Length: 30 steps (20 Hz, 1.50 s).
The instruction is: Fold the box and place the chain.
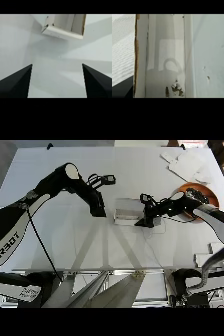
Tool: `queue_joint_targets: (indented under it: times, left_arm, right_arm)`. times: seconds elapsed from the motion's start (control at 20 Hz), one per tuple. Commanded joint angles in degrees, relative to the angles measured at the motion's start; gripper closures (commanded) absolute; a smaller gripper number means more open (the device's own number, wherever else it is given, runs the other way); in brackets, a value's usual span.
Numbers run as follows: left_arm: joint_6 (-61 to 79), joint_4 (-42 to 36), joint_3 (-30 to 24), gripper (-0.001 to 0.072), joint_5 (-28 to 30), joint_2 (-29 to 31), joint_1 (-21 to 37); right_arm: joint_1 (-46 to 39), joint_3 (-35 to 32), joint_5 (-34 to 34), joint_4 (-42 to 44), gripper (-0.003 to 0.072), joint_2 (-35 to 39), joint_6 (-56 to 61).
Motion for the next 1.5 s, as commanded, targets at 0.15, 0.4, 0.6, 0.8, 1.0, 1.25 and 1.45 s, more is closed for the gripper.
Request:
queue_joint_targets:
  times: [0.15,0.4,0.6,0.8,1.0,1.25,1.45]
  left_arm:
    - [33.59,-16.96,-7.91,0.0006,6.54,-3.02,2.82]
    - [42.34,-26.88,-7.91,0.0005,7.41,-6.01,2.82]
    - [42.36,-26.14,-7.91,0.0005,5.18,-6.51,2.82]
    - [42.36,-25.07,-7.91,0.0006,4.44,-6.51,2.78]
    - [42.36,-24.94,-7.91,0.0006,4.13,-6.51,2.78]
    - [41.64,-25.11,-7.91,0.0005,4.13,-6.75,2.27]
    - [39.12,-25.38,-7.91,0.0006,4.35,-8.20,1.57]
  right_arm:
    - [0.00,0.00,0.00,0.00,0.0186,0.02,0.00]
    - [0.00,0.00,0.02,0.00,0.0186,0.02,0.00]
    - [0.00,0.00,0.02,0.00,0.0186,0.02,0.00]
    - [0.00,0.00,0.02,0.00,0.0186,0.02,0.00]
    - [0.00,0.00,0.02,0.00,0.0186,0.02,0.00]
    - [0.00,0.00,0.02,0.00,0.0186,0.02,0.00]
    - [0.00,0.00,0.02,0.00,0.0186,0.02,0.00]
